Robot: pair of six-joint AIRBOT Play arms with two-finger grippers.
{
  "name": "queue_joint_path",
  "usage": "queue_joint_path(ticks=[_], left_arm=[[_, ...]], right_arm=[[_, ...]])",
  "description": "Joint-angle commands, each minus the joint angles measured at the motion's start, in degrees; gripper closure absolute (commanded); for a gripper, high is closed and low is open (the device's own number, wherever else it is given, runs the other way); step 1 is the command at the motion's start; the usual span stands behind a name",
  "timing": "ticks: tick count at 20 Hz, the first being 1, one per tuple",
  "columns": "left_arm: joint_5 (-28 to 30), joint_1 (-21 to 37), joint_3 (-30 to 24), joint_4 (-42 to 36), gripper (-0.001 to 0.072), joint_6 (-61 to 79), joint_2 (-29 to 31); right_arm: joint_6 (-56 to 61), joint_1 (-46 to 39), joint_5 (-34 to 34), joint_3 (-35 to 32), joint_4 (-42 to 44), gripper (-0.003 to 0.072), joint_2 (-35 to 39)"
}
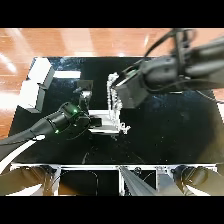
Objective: Fold the box and place the chain.
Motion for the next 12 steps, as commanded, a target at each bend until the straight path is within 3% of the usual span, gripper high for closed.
queue_joint_path(ticks=[1, 6, 12], left_arm=[[-0.07, 0.0, -0.02, 0.04, 0.0683, 0.0, 0.0], [-0.07, -0.02, -0.02, 0.04, 0.0683, 0.02, 0.0], [-0.07, 0.0, -0.02, 0.22, 0.0683, 0.04, 0.0]], right_arm=[[-2.82, 0.0, -2.64, -0.02, 2.86, 0.0664, -4.48], [-3.41, 0.0, 0.26, -0.48, 2.84, 0.0664, -7.98], [-5.31, 0.0, 0.79, -6.78, 6.93, 0.0664, -7.98]])
